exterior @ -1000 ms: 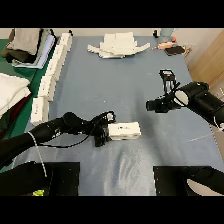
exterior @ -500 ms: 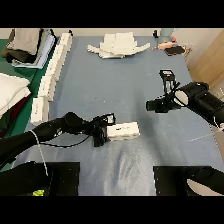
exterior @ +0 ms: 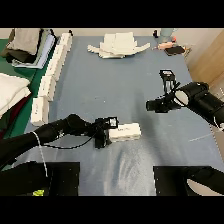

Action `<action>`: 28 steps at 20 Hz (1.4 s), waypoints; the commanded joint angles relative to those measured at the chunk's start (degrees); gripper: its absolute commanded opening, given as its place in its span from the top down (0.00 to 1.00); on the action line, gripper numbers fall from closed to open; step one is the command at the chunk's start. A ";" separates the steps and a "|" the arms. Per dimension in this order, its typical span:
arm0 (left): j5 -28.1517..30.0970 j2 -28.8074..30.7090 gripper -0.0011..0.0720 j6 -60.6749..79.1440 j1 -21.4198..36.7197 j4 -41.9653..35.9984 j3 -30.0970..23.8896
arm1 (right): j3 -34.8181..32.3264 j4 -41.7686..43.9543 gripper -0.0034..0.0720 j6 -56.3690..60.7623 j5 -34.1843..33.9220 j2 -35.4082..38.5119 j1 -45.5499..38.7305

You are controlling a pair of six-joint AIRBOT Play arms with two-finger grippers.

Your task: Fold the box.

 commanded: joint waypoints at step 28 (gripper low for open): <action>11.98 0.81 0.35 -13.94 12.13 -6.14 0.55 | 0.07 0.59 0.95 0.00 0.00 -0.02 -0.04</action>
